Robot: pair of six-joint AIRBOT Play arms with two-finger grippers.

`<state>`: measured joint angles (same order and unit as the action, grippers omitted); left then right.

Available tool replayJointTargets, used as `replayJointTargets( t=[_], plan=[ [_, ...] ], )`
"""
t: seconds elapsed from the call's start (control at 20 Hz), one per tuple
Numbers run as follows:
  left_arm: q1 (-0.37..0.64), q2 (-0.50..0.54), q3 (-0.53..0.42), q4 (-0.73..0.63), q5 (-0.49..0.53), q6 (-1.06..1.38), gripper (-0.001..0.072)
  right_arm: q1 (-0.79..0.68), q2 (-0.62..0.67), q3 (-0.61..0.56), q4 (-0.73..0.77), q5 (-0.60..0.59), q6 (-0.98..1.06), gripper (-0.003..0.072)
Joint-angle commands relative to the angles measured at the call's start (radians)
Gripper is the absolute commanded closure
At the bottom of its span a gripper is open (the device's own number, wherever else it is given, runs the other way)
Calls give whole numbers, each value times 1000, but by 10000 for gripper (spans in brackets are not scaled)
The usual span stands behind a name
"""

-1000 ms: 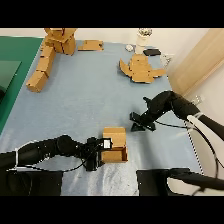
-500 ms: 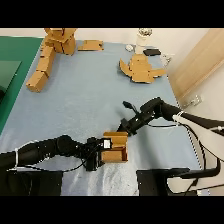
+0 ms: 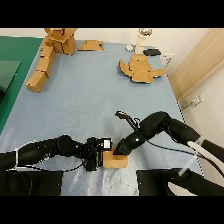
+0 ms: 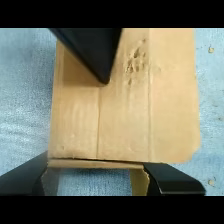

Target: Fold the box.

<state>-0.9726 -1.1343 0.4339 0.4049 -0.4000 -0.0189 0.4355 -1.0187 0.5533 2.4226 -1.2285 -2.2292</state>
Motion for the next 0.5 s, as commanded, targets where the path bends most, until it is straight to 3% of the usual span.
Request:
replayJointTargets(
  t=[0.0, 0.45],
  plan=[
    [1, 0, 1, 0, 0, 0, 164, 100, 142, -43, -128, 146, -4, 683],
    [1, 0, 1, 0, 0, 0, 165, 466, 394, -77, -538, 389, -4, 682]
  ],
)
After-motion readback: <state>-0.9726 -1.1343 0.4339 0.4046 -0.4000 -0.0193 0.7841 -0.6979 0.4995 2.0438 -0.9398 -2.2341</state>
